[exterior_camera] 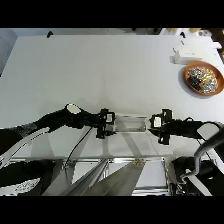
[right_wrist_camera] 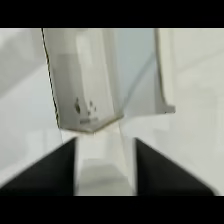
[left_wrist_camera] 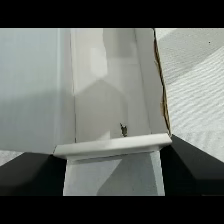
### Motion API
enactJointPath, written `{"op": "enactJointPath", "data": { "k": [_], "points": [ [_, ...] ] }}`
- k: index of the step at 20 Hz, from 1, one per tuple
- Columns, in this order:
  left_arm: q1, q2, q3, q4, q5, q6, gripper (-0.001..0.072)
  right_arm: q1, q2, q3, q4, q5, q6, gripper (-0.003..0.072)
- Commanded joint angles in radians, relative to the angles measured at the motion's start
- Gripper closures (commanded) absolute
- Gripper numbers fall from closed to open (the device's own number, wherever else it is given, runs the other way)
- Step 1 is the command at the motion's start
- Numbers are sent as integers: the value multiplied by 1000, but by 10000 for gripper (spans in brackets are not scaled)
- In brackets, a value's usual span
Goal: Fold the box and place the chain.
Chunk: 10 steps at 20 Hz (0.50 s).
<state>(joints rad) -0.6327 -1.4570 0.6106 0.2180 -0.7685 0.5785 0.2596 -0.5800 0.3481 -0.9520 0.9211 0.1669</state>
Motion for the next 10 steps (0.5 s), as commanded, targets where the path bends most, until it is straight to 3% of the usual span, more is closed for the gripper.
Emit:
{"op": "enactJointPath", "data": {
  "k": [1,3,6,10],
  "points": [
    [0,0,0,-1,1,0,501,0,57,0,177,25,42,672],
    [0,0,0,-1,1,0,501,0,48,0,260,-19,38,671],
    [0,0,0,-1,1,0,501,0,-5,0,319,-185,39,671],
    [0,0,0,-1,1,0,501,0,-211,0,393,-349,45,671]
  ]
}}
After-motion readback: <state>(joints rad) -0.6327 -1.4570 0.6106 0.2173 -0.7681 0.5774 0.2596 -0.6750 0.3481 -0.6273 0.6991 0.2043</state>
